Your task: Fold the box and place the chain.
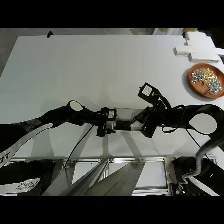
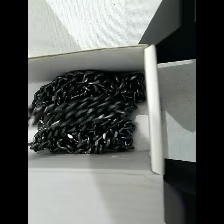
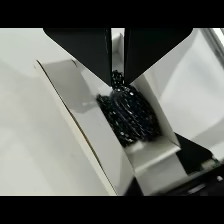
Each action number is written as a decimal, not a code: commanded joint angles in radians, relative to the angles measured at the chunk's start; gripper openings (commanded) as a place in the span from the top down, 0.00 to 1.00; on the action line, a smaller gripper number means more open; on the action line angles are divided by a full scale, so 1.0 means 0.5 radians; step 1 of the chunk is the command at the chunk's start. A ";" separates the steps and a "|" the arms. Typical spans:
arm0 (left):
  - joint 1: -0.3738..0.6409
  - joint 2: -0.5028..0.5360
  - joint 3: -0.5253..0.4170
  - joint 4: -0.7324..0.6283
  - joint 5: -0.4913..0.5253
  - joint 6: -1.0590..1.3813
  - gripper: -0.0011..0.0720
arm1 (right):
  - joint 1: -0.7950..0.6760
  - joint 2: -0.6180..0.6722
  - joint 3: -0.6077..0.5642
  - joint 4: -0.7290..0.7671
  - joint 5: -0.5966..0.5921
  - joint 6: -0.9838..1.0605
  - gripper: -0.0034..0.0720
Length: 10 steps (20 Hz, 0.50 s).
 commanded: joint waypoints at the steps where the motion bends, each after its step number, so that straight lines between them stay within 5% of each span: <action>1: 0.002 0.001 -0.001 0.000 0.001 0.001 0.61 | 0.001 -0.002 -0.002 -0.265 0.038 0.268 0.93; 2: 0.002 0.001 -0.001 0.000 0.001 0.000 0.61 | 0.001 -0.002 -0.002 -0.324 0.044 0.338 0.93; 5: 0.002 0.001 -0.001 0.000 0.001 0.001 0.61 | 0.001 -0.002 -0.002 -0.380 0.063 0.358 0.70; 10: 0.002 0.001 -0.001 0.000 0.001 0.000 0.61 | -0.011 -0.006 0.117 -0.360 0.088 0.282 0.69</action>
